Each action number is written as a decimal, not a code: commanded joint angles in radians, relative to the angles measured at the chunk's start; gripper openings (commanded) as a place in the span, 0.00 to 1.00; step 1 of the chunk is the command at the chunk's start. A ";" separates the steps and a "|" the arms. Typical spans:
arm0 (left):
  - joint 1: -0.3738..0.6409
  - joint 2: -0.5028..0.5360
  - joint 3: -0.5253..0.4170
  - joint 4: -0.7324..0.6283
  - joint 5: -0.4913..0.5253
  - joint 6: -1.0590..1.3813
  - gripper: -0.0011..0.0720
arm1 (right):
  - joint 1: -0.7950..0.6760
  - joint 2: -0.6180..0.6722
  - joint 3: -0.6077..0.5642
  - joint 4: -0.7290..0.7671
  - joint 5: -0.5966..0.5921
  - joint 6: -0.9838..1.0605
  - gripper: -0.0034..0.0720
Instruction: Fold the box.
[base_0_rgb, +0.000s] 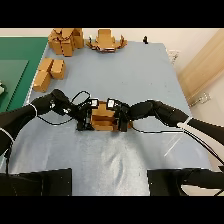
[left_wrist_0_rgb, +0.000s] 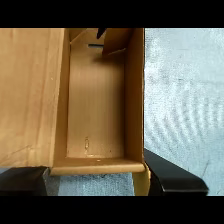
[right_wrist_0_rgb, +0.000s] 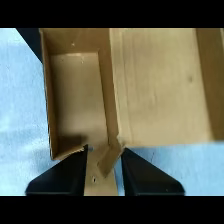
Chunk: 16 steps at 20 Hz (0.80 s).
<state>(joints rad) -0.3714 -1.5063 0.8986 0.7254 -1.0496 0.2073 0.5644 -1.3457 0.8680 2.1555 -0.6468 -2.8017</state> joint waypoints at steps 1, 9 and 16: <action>-0.001 0.000 0.000 0.000 0.003 0.002 0.04 | -0.050 0.000 0.001 -0.066 -0.006 0.139 0.55; -0.001 0.000 0.000 0.000 0.003 0.002 0.04 | -0.045 -0.004 0.000 -0.032 -0.111 0.025 0.43; -0.001 0.000 0.000 0.000 0.003 0.002 0.04 | 0.036 -0.063 0.001 0.017 -0.027 0.007 0.30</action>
<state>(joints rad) -0.3714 -1.5063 0.8986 0.7254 -1.0473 0.2092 0.5720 -1.3880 0.8680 2.1433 -0.7311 -2.7773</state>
